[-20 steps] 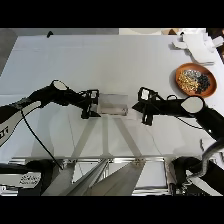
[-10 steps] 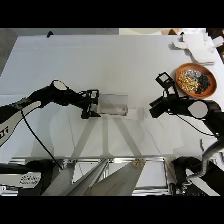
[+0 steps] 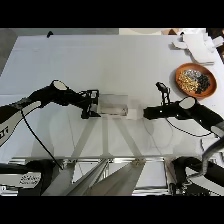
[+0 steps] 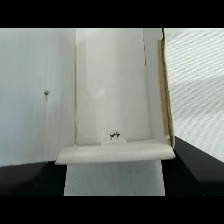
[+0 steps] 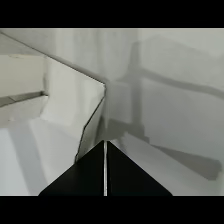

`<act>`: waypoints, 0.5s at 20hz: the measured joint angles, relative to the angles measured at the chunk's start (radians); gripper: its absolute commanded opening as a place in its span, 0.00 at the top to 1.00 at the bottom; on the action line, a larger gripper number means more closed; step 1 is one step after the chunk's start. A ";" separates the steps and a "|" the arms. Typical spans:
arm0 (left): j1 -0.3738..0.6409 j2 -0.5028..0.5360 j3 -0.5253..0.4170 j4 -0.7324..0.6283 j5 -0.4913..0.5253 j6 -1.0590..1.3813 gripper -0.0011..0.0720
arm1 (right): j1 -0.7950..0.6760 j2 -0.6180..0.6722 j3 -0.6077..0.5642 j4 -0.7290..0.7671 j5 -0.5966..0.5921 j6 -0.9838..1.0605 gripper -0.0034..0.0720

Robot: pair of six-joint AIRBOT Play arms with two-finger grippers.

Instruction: Fold the box and place the chain.

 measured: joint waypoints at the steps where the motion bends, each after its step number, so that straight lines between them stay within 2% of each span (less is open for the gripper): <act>1: 0.000 0.000 0.000 0.000 0.000 0.000 0.52 | -0.001 -0.018 0.000 0.039 0.010 -0.017 0.95; 10: 0.000 0.000 0.000 0.000 0.000 0.000 0.52 | -0.003 -0.066 -0.001 0.238 0.104 -0.112 0.95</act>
